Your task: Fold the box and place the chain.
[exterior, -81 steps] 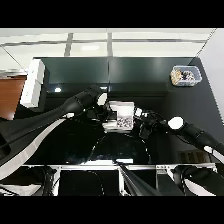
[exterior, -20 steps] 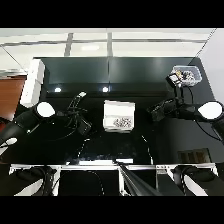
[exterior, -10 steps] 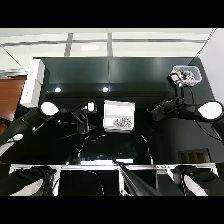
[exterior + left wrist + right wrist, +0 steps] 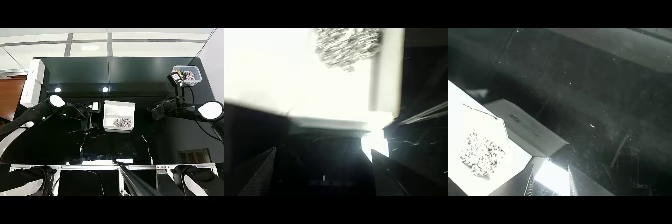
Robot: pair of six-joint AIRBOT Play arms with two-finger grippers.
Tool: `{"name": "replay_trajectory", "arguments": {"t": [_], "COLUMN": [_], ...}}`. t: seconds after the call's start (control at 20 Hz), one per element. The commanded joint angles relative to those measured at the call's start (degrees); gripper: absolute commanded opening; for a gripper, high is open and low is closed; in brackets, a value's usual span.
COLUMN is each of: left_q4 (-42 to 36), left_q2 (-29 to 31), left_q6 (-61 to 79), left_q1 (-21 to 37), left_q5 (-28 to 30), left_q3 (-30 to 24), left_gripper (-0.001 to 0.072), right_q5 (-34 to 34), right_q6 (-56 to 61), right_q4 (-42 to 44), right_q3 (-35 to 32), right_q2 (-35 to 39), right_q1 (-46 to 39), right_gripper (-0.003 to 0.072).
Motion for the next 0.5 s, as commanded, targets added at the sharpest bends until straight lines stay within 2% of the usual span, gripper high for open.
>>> {"name": "replay_trajectory", "arguments": {"t": [0.0,0.25,0.45], "left_q4": [-0.74,-2.03,-2.36], "left_q2": [-1.55,-1.99,-2.29], "left_q6": [0.57,0.48,0.52], "left_q1": [-1.90,-3.74,-3.80], "left_q5": [0.04,2.75,1.44], "left_q3": [0.57,0.72,0.70], "left_gripper": [0.0717,0.0717,0.0716], "right_q5": [-0.15,-0.24,-1.46], "right_q6": [0.00,-0.02,0.00], "right_q4": [0.02,0.00,-0.02], "right_q3": [0.02,0.02,0.02], "right_q2": [-0.04,-0.04,-0.04], "right_q1": [-0.02,-0.02,-0.02], "right_gripper": [0.0264,0.0264,0.0264]}}
